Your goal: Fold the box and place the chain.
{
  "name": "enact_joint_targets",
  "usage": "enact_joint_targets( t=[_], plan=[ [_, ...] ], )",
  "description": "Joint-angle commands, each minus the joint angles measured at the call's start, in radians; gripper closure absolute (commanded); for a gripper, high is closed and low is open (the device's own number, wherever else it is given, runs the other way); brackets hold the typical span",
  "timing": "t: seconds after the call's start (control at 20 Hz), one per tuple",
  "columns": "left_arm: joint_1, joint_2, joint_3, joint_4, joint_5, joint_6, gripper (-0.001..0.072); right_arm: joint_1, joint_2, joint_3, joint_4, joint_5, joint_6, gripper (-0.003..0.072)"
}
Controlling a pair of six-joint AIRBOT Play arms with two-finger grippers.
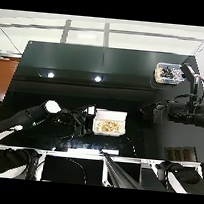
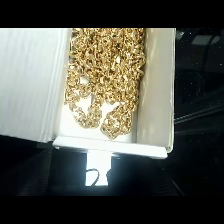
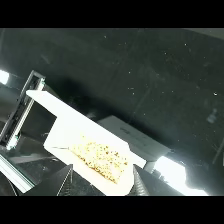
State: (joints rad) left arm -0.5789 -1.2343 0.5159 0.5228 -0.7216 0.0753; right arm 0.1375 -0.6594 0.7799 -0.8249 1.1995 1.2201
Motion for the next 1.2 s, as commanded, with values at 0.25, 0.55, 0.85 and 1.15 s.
enact_joint_targets(
  t=[0.25, 0.55, 0.85, 1.15],
  plan=[
    [-0.002, 0.000, 0.029, -0.003, 0.006, 0.004, 0.0007, 0.000, 0.000, 0.001, 0.000, 0.001, 0.000, 0.0248],
    [-0.034, -0.001, 0.029, -0.004, -0.012, 0.081, 0.0007, 0.000, 0.000, 0.001, 0.000, 0.001, 0.000, 0.0248],
    [-0.053, -0.025, 0.029, -0.003, -0.006, 0.077, 0.0017, 0.000, 0.000, 0.001, 0.000, 0.004, 0.000, 0.0248],
    [-0.053, -0.024, 0.029, -0.003, 0.009, 0.077, 0.0255, 0.066, -0.039, -0.004, -0.094, 0.031, 0.019, -0.0034]
  ],
)
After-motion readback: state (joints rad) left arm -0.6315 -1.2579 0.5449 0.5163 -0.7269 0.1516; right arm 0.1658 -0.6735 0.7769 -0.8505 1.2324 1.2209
